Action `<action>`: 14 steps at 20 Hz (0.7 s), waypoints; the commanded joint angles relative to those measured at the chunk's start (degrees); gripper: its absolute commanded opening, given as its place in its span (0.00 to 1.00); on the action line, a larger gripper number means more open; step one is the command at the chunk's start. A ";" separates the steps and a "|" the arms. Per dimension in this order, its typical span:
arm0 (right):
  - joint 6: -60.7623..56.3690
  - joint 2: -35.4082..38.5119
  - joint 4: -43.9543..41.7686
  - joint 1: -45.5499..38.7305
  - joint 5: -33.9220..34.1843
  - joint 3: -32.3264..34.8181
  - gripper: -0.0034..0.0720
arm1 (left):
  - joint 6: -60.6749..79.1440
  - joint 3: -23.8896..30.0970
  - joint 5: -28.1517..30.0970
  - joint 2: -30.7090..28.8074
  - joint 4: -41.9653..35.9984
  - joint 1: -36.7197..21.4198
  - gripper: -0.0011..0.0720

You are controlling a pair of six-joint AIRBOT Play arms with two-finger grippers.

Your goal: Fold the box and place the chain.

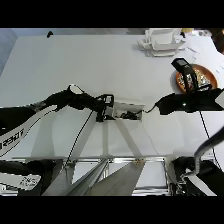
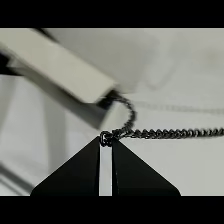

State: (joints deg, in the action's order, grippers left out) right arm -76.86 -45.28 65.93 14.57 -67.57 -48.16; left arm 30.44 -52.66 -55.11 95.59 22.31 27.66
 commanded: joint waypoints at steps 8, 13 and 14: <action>4.81 0.52 -13.94 10.97 17.38 0.17 0.07 | 0.00 0.02 0.02 0.02 0.02 -0.04 0.12; 4.90 -6.01 -14.58 14.34 18.56 0.22 0.07 | 0.00 0.02 0.00 0.02 0.02 -0.07 0.12; 4.92 -7.74 -14.51 14.82 18.58 0.22 0.07 | 0.00 0.02 0.00 0.02 0.02 -0.04 0.12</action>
State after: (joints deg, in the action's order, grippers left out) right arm -72.07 -49.47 51.92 27.66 -50.48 -47.97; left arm 30.44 -52.66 -55.11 95.59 22.31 27.66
